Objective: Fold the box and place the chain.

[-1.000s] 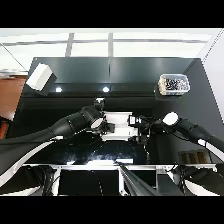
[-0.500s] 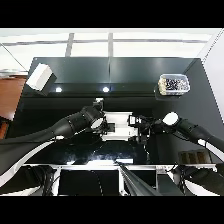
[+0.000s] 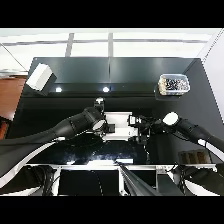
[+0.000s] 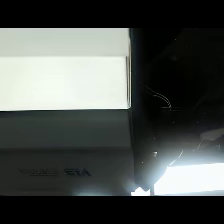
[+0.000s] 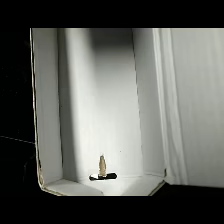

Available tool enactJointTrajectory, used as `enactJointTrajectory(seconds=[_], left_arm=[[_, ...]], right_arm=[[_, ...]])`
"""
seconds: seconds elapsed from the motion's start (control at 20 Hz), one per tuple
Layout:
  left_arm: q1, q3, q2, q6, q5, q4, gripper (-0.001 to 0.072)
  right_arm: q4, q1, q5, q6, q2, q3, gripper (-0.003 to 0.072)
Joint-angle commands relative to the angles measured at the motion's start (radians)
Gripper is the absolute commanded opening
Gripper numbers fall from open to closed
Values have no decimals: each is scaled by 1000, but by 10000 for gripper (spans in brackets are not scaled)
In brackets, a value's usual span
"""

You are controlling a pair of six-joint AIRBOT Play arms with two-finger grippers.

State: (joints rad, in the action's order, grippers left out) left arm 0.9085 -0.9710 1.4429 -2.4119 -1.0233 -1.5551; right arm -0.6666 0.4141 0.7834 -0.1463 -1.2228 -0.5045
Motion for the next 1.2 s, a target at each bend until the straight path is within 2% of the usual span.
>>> enactJointTrajectory(seconds=[0.0,0.1,0.15,0.2,0.25,0.3,0.5,0.55,0.6,0.7,0.75,0.8,0.9,1.1,1.15], left_arm=[[1,-11,0,3,0,-3,29],[0,-22,0,3,0,-8,35],[0,-27,0,3,0,-8,100],[-2,-29,0,2,0,-8,214],[-4,-31,0,2,-3,-8,288],[-7,-34,0,2,-8,-8,320],[-7,-43,0,3,-8,-8,327],[-7,-43,0,3,-8,-8,385],[-7,-43,0,3,-10,-8,403],[-7,-43,2,2,-15,-6,400],[-7,-43,3,2,-31,-7,374],[-8,-43,3,2,-43,-10,295],[-15,-43,3,2,-48,-10,266],[-17,-43,15,26,-43,-6,29],[-17,-43,19,34,-40,-7,29]], right_arm=[[0,0,-1,0,0,0,142],[0,0,-1,0,0,0,142],[0,0,-1,0,0,0,142],[0,0,-1,0,0,0,142],[0,0,-1,0,0,0,142],[0,0,-1,0,0,0,142],[0,0,-1,0,0,0,142],[0,0,-1,0,0,0,142],[0,0,-1,0,0,0,142],[0,0,-1,0,0,0,142],[0,0,-1,0,0,0,142],[0,0,-1,0,0,0,142],[0,0,-1,0,0,0,142],[0,0,-1,0,0,0,142],[-3,0,-1,0,0,0,142]])
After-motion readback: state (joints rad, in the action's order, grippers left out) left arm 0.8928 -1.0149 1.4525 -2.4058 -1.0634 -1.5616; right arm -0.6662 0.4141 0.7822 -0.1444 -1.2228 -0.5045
